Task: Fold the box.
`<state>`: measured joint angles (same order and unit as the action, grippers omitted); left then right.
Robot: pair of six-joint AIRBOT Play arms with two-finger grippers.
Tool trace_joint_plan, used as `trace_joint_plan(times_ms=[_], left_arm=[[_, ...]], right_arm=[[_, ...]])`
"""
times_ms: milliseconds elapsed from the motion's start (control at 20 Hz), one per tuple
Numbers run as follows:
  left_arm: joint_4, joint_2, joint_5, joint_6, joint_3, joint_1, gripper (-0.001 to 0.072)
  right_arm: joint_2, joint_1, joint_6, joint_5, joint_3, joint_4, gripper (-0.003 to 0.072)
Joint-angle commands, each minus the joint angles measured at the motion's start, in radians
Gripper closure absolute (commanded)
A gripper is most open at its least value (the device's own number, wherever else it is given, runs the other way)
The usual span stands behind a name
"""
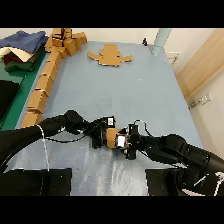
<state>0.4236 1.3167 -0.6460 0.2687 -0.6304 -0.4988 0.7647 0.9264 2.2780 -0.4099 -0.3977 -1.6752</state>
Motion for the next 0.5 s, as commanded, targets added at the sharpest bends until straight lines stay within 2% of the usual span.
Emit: trace_joint_plan(times_ms=[0,100,450], left_arm=[[0.000,0.000,0.000,0.000,0.000,0.000,0.0296],[0.000,0.000,0.000,0.000,0.000,0.000,0.0296],[0.000,0.000,0.000,0.000,0.000,0.000,0.0296]], right_arm=[[0.000,0.004,0.030,0.010,0.002,0.043,0.0143],[0.016,0.004,0.031,0.010,0.002,0.103,0.0143],[0.034,0.005,0.040,0.010,0.002,0.154,0.0146]])
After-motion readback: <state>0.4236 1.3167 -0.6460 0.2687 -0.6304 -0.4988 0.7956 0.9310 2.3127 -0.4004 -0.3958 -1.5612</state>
